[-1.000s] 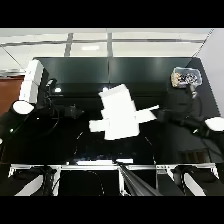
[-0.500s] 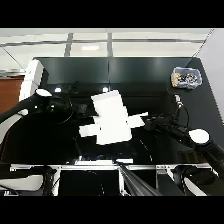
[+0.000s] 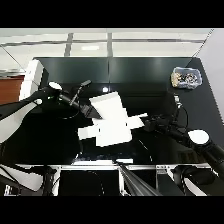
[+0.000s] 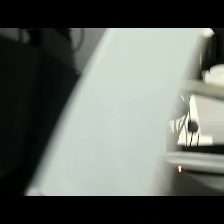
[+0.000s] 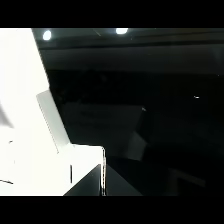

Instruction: Fold the box and place the chain.

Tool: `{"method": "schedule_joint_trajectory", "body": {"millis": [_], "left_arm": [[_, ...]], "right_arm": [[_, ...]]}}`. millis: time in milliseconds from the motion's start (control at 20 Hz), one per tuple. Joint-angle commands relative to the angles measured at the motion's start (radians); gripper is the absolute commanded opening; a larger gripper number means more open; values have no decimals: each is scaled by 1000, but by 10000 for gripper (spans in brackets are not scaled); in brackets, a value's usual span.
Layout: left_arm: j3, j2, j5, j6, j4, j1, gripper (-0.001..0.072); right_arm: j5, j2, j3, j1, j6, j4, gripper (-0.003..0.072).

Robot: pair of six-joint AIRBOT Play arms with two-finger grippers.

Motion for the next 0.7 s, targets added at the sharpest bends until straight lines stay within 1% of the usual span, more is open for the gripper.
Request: {"method": "schedule_joint_trajectory", "body": {"millis": [0, 50, 100, 150, 200, 250, 300, 350, 400, 450, 550, 650], "left_arm": [[43, -35, -55, 72, 48, -5, 397], [43, -35, -50, 93, 55, -6, 316], [43, -35, -39, 113, 54, -5, 220], [43, -35, -35, 127, 51, -5, 216], [43, -35, -35, 145, 47, -6, 120], [43, -35, -35, 158, 45, -6, 33], [43, -35, -36, 163, 43, -6, 32], [43, -35, -36, 163, 43, -5, 32], [43, -34, -39, 163, 45, -3, 32], [43, -32, -45, 163, 45, -1, 31], [43, -10, -36, 123, 71, 6, 28], [41, 33, -35, 69, 124, 5, 26]], "right_arm": [[0, 0, 0, 0, 2, 0, 13], [0, 0, 0, 0, 2, 0, 14], [0, 0, 0, 0, 2, 0, 14], [1, 0, 0, 1, 2, 0, 14], [3, 0, 0, 1, 2, 0, 15], [5, 0, 0, 0, 2, 0, 35], [5, 1, 0, 0, 5, 0, 256], [5, 1, 1, -4, 26, 1, 519], [18, 2, 10, -16, 32, -9, 688], [59, 2, 35, -41, 32, -64, 689], [179, 2, 120, -104, 33, -236, 689], [320, 2, 233, -143, 35, -477, 689]]}}
